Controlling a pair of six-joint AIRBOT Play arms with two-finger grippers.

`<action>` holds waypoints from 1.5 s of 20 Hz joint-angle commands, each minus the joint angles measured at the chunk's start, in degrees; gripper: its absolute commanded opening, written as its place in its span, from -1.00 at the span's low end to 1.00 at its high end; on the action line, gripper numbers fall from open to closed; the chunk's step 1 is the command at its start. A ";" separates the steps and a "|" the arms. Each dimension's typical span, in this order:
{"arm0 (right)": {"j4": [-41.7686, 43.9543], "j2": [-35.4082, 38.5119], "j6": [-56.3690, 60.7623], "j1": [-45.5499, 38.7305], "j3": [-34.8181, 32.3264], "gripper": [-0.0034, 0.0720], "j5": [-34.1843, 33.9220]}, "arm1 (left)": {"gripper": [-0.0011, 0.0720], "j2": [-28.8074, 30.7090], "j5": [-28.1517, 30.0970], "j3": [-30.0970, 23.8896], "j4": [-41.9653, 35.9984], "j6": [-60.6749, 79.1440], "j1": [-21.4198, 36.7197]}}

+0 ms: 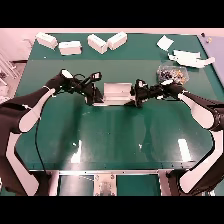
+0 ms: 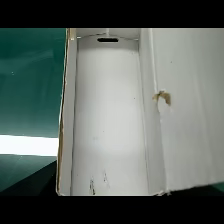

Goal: Fold the box and place the chain.

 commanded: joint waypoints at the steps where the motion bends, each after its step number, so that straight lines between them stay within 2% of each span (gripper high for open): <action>1: 0.02 0.02 0.00 0.04 -0.02 0.63 0.00 | -0.22 -0.04 0.68 -0.02 -0.39 0.02 -0.31; 6: 0.02 0.02 0.00 0.04 -0.02 0.63 0.00 | -0.22 -0.04 0.81 -0.04 -4.98 0.46 -0.59; 16: 0.02 0.02 0.00 0.04 -0.02 0.63 0.00 | -0.21 -0.57 4.48 -0.15 -4.94 0.42 -3.87; 17: 0.02 0.02 0.00 0.04 -0.02 0.63 0.00 | -0.10 -0.57 4.52 -0.15 -4.96 0.39 -3.87; 19: 0.02 0.02 0.00 0.04 -0.02 0.63 0.00 | 0.64 -0.57 4.61 -0.15 -4.96 0.00 -3.87; 20: 0.04 0.02 0.00 0.04 -0.02 0.63 0.00 | 0.71 -0.57 4.50 -0.15 -4.94 -0.11 -3.87; 26: 0.04 0.02 0.00 0.04 -0.02 0.63 0.00 | 0.72 -0.57 4.46 -0.15 -4.07 -0.07 -3.87; 27: 0.02 0.02 0.00 0.04 -0.02 0.63 0.00 | 1.00 -0.57 4.63 -0.15 -3.91 -0.11 -3.87; 30: 0.02 0.02 0.00 0.04 -0.02 0.63 0.00 | 0.98 -0.57 4.57 -0.15 -3.58 -0.07 -3.85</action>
